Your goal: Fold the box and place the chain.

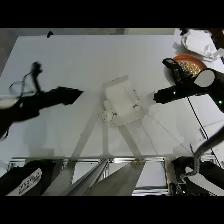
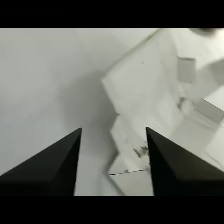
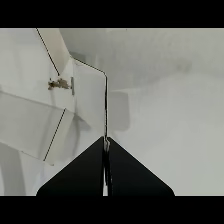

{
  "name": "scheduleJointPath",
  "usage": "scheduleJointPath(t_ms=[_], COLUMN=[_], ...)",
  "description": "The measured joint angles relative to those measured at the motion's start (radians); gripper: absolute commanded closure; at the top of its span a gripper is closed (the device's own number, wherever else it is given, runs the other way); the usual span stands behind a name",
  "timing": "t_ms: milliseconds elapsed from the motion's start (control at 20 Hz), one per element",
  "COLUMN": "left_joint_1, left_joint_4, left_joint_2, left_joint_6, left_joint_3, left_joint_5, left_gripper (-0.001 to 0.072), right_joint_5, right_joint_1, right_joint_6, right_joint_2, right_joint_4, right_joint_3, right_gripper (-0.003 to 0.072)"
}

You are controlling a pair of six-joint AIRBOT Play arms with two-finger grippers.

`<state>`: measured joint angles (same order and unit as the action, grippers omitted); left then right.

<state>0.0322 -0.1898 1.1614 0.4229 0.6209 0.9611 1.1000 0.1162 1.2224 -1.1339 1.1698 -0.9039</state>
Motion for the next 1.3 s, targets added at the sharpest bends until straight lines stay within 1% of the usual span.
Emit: scheduleJointPath(t_ms=[50,150,250,350,550,650,700,800,1100,1300], left_joint_1=[0.020,0.070,0.126,0.175,0.224,0.233,0.236,0.240,0.266,0.305], left_joint_4=[-0.005,-0.016,-0.051,-0.095,-0.161,-0.190,-0.196,-0.201,-0.169,-0.162], left_joint_2=[0.099,0.250,0.347,0.401,0.449,0.465,0.473,0.496,0.579,0.621], left_joint_6=[0.009,0.024,0.032,0.042,0.069,0.082,0.086,0.090,0.084,0.074], left_joint_3=[0.064,0.167,0.245,0.297,0.343,0.352,0.354,0.366,0.454,0.488], left_joint_5=[0.048,0.097,0.101,0.068,0.011,-0.002,-0.004,-0.006,0.055,0.079], left_gripper=[0.0122,0.0114,0.0115,0.0116,0.0118,0.0119,0.0133,0.0140,0.0155,0.0166], right_joint_5=[-0.004,-0.008,-0.013,-0.015,-0.018,-0.019,-0.020,-0.020,-0.020,-0.020], right_joint_1=[0.000,0.000,0.000,0.000,0.000,0.000,0.000,0.000,0.000,0.000], right_joint_6=[-0.004,-0.011,-0.015,-0.019,-0.025,-0.026,-0.026,-0.026,-0.027,-0.027], right_joint_2=[0.000,0.000,0.000,0.000,0.000,0.000,0.000,0.000,0.000,0.000], right_joint_4=[0.000,0.000,0.000,0.000,0.000,0.000,0.001,0.001,0.001,0.001], right_joint_3=[0.000,0.000,0.000,0.000,0.000,0.000,0.000,0.000,0.000,0.000], right_gripper=[0.0676,0.0676,0.0676,0.0676,0.0676,0.0676,0.0676,0.0676,0.0676,0.0676])
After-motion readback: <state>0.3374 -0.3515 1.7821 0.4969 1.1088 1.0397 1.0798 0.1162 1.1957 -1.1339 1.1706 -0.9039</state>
